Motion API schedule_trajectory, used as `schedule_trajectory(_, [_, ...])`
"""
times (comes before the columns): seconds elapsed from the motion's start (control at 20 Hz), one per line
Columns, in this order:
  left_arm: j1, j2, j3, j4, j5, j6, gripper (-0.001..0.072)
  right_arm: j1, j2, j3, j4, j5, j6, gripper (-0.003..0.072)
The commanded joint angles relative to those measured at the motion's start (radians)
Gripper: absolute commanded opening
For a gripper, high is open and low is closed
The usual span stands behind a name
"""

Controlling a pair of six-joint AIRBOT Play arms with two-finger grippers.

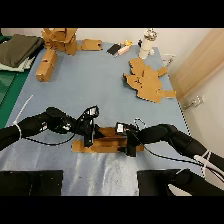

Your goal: Fold the box.

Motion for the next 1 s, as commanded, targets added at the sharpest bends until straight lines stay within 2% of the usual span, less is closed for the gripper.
schedule_trajectory(0.0, [0.001, 0.0, 0.0, 0.0, 0.001, 0.0, 0.0013, -0.024, -0.058, 0.042, 0.053, -0.061, -0.025, 0.0712])
schedule_trajectory(0.45, [0.0, 0.0, 0.0, 0.0, 0.0, 0.0, 0.0013, -0.023, -0.053, 0.045, 0.03, -0.081, -0.028, 0.0709])
schedule_trajectory(0.55, [0.0, 0.0, 0.0, 0.0, 0.0, 0.0, 0.0013, -0.021, -0.054, 0.042, 0.031, -0.1, -0.046, 0.0679])
schedule_trajectory(0.8, [0.0, 0.0, 0.0, 0.0, 0.001, 0.0, 0.0013, -0.021, -0.054, 0.027, 0.046, -0.093, -0.119, 0.0677])
schedule_trajectory(0.85, [0.0, 0.0, 0.0, 0.0, 0.0, 0.0, 0.0014, -0.021, -0.054, 0.026, 0.046, -0.093, -0.129, 0.0633])
schedule_trajectory(0.95, [0.0, 0.0, 0.0, 0.0, 0.001, 0.0, 0.0013, -0.021, -0.054, 0.015, 0.046, -0.082, -0.13, 0.0625])
